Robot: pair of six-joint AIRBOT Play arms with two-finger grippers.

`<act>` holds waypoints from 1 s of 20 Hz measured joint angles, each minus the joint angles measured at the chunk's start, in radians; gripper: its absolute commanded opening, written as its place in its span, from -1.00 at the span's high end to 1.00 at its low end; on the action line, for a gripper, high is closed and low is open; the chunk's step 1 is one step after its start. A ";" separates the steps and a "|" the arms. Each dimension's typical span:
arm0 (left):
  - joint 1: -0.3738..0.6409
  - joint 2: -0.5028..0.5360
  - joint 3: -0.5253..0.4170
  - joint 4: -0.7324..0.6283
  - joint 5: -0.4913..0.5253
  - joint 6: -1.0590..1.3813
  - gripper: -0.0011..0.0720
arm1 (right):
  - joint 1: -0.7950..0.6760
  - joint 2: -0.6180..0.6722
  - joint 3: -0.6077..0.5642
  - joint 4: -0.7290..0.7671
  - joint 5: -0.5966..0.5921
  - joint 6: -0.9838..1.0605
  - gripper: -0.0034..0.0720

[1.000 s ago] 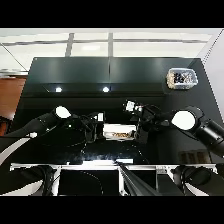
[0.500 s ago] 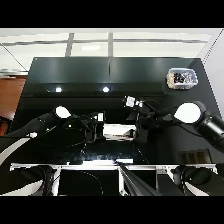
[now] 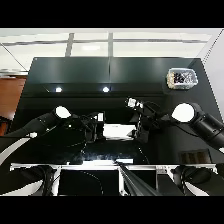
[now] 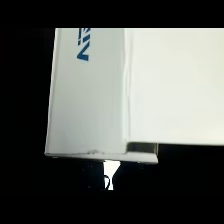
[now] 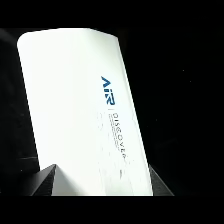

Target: Fold the box and place the chain.

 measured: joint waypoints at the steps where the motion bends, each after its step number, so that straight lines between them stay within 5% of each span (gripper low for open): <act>1: 0.000 0.000 0.000 0.000 0.000 0.000 -0.28 | 0.001 -0.003 -0.003 0.005 0.002 -0.002 -0.93; 20: 0.000 0.000 0.000 0.000 0.000 0.000 -0.28 | 0.003 -0.009 -0.011 0.013 0.067 -0.045 -0.93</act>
